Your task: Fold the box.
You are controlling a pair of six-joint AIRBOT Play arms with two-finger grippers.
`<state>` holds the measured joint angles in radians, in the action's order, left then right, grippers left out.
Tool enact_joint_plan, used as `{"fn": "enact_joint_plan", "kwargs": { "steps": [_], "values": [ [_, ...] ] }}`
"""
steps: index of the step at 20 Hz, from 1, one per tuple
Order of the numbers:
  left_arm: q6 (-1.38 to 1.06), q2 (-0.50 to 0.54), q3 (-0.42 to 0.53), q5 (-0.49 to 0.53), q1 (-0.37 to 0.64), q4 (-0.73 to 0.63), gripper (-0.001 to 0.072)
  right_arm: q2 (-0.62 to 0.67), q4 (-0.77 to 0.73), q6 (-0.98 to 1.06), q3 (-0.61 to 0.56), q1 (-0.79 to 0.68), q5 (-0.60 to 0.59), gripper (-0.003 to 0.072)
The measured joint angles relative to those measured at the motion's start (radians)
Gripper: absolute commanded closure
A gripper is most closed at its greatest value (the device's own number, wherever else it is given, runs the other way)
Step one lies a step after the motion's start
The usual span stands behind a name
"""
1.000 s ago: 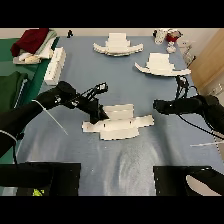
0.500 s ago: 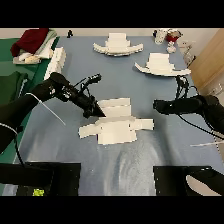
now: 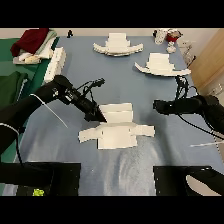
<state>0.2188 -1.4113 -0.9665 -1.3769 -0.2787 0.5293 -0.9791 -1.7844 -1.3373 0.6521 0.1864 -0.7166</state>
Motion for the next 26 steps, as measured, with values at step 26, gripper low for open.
{"fn": "enact_joint_plan", "kwargs": {
  "steps": [26],
  "values": [
    [-0.26, 0.304, 0.346, 0.46, -0.151, -0.014, 0.0694, 0.0, -0.003, -0.011, 0.0, 0.0, -0.043, 0.0683]
  ]
}}
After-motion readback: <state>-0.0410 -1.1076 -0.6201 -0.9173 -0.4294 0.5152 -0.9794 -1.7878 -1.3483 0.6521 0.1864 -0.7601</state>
